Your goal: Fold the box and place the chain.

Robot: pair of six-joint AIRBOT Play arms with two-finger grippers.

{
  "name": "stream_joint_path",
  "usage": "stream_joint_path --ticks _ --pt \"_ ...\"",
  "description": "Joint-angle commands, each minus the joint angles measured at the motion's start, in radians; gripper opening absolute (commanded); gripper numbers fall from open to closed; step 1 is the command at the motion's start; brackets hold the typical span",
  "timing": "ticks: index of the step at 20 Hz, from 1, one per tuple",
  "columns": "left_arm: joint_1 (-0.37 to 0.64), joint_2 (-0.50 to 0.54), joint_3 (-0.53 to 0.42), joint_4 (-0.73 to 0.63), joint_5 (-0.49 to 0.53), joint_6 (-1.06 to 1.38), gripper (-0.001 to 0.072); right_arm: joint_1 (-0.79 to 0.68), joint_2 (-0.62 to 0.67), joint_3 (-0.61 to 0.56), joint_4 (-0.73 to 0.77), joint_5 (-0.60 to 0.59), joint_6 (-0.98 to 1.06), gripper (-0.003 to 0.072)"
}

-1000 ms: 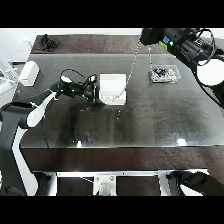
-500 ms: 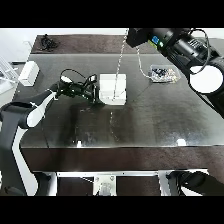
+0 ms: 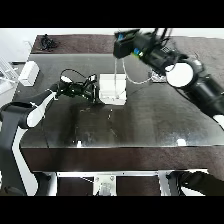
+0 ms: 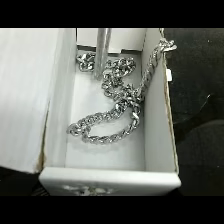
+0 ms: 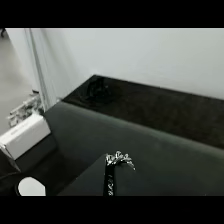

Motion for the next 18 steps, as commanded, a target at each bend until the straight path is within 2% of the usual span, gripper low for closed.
stream_joint_path --ticks 1,10,16,17,18 --pt "0.0 -0.001 0.0 0.001 0.001 -0.001 0.0371 0.002 -0.098 -0.012 0.027 0.053 0.053 0.0009" --pt "0.0 -0.001 0.0 0.001 0.001 -0.003 0.0371 0.002 -0.299 -0.097 0.027 0.053 0.133 0.0009" --pt "0.0 -0.001 0.0 0.001 0.001 -0.003 0.0371 0.002 -0.351 -0.146 0.023 0.053 0.143 0.0011" --pt "0.0 -0.001 0.0 0.001 0.001 -0.003 0.0371 -0.003 -0.351 -0.159 0.015 0.053 0.143 0.0122" --pt "0.0 -0.001 0.0 0.001 0.001 -0.003 0.0371 -0.011 -0.351 -0.161 0.015 0.053 0.143 0.035"
